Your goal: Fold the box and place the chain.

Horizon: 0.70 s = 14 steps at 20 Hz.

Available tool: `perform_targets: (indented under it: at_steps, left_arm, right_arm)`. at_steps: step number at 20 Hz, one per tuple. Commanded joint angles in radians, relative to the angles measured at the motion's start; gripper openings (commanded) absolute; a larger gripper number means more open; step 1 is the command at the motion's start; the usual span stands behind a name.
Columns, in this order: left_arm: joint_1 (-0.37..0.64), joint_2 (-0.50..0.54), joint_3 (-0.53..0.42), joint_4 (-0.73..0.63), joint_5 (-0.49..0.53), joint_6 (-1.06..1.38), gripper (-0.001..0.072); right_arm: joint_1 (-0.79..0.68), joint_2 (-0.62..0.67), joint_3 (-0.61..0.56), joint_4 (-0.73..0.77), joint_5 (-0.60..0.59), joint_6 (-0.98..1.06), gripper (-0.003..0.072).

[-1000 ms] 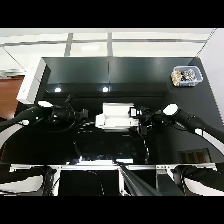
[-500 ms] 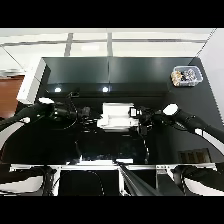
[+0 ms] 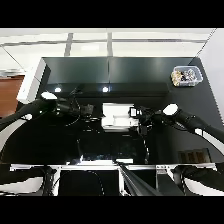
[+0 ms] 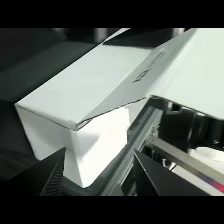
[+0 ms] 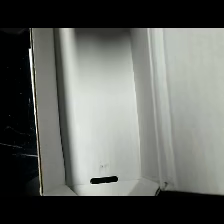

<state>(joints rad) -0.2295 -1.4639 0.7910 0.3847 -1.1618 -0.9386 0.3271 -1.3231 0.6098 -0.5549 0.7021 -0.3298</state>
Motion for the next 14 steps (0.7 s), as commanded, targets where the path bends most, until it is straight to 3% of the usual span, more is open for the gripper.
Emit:
perform_targets:
  at_steps: [1,10,14]
  left_arm:
    - [-0.058,0.0,0.061,0.183,0.036,-0.184,0.045]
    - [-0.295,0.0,0.253,0.634,0.091,-0.716,0.0445]
    - [-0.369,0.0,0.283,0.841,0.093,-0.951,0.0445]
  right_arm:
    - [0.0,-0.001,0.001,0.0,0.0,0.0,0.0493]
    - [0.0,-0.001,0.001,0.0,0.0,0.0,0.0493]
    - [0.0,-0.001,0.001,0.0,0.0,0.0,0.0493]
